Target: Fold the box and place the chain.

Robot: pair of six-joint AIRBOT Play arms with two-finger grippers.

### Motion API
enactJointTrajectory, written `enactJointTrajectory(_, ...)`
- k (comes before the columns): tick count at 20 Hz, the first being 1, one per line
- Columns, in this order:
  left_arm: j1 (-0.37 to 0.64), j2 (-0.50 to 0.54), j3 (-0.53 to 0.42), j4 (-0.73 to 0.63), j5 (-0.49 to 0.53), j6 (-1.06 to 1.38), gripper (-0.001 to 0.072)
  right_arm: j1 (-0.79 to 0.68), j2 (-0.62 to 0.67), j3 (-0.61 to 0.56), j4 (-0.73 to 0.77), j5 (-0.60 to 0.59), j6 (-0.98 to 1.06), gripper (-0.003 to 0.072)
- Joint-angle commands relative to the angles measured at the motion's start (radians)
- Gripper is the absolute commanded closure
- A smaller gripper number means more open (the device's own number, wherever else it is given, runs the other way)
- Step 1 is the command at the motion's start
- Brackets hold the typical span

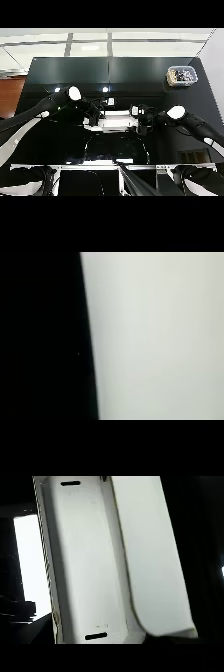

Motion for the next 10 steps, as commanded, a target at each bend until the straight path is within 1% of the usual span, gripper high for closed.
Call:
enactJointTrajectory(1,0.0,0.0,0.0,0.0,0.002,0.0,0.068,0.025,-0.057,0.0,0.039,0.031,-0.047,-0.0029)
enactJointTrajectory(8,0.0,0.0,0.0,0.0,0.002,-0.001,0.0679,0.022,-0.122,0.0,0.028,0.023,-0.05,-0.0028)
enactJointTrajectory(10,0.0,0.0,0.0,0.0,0.002,-0.001,0.0679,0.022,-0.124,0.001,0.029,0.023,-0.049,-0.0028)
